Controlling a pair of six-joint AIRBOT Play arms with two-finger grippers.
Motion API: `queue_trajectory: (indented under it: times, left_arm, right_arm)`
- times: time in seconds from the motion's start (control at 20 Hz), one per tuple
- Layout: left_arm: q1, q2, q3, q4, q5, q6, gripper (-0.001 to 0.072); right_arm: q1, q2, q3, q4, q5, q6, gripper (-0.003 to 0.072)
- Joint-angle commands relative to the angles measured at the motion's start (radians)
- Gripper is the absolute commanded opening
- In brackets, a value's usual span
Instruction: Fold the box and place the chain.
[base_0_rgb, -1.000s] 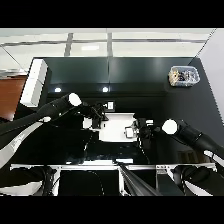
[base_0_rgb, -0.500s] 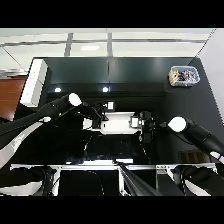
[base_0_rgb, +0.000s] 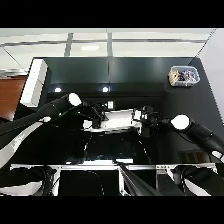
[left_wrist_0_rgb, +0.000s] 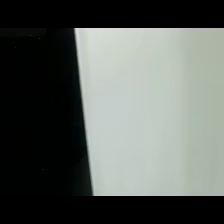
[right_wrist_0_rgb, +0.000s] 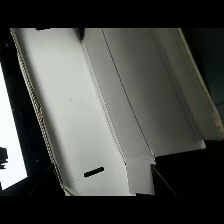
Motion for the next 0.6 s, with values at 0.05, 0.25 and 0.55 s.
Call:
queue_trajectory:
  times: [0.05,0.25,0.55]
  left_arm:
    - [-0.001,-0.001,0.0,0.002,-0.002,0.002,0.0028]
    - [-0.001,-0.001,0.0,0.002,-0.002,0.002,0.0028]
    - [-0.001,-0.001,0.0,0.002,-0.002,0.002,0.0028]
  right_arm:
    - [-0.036,-0.012,0.001,0.107,0.043,-0.144,0.0698]
    - [-0.036,-0.017,0.001,0.147,0.076,-0.224,0.0699]
    - [-0.039,-0.079,0.001,0.147,0.153,-0.232,0.0699]
